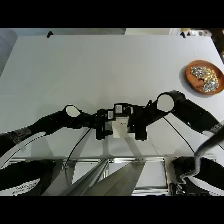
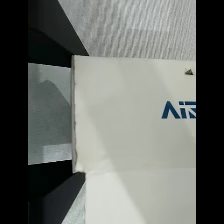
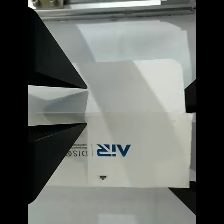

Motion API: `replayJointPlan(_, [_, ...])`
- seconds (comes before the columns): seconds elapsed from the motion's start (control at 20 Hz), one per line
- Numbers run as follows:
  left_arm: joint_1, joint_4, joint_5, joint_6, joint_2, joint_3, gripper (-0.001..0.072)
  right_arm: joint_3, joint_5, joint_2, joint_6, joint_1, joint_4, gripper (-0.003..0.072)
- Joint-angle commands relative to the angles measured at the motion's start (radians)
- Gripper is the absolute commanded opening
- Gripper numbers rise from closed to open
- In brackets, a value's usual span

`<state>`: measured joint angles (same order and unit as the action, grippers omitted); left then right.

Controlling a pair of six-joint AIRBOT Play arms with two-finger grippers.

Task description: Fold the box and place the chain.

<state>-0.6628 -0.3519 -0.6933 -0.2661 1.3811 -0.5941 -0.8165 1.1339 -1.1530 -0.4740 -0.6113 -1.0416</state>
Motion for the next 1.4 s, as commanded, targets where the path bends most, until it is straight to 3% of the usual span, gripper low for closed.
replayJointPlan(0.0, [0.0, 0.0, 0.001, 0.001, -0.001, 0.0, 0.0312, 0.0, -0.043, 0.001, -0.034, -0.012, -0.05, 0.0248])
replayJointPlan(0.1, [0.0, 0.0, 0.001, 0.001, -0.001, 0.0, 0.0312, 0.0, -0.059, 0.001, -0.075, -0.012, -0.101, 0.0343])
replayJointPlan(0.55, [0.0, 0.0, 0.001, 0.002, -0.001, 0.0, 0.0312, 0.0, -0.084, 0.001, -0.076, -0.012, -0.106, 0.0308])
replayJointPlan(0.85, [0.0, 0.0, 0.001, 0.002, -0.001, 0.0, 0.0312, 0.0, -0.028, 0.042, -0.063, -0.012, -0.031, 0.0306])
replayJointPlan(1.0, [0.0, 0.0, 0.001, 0.002, -0.001, 0.0, 0.0312, 0.001, -0.026, 0.071, -0.063, -0.012, -0.034, 0.0526])
replayJointPlan(1.35, [0.0, 0.0, 0.001, 0.001, -0.001, 0.0, 0.0312, 0.043, -0.108, 0.07, -0.064, -0.044, -0.1, 0.0528])
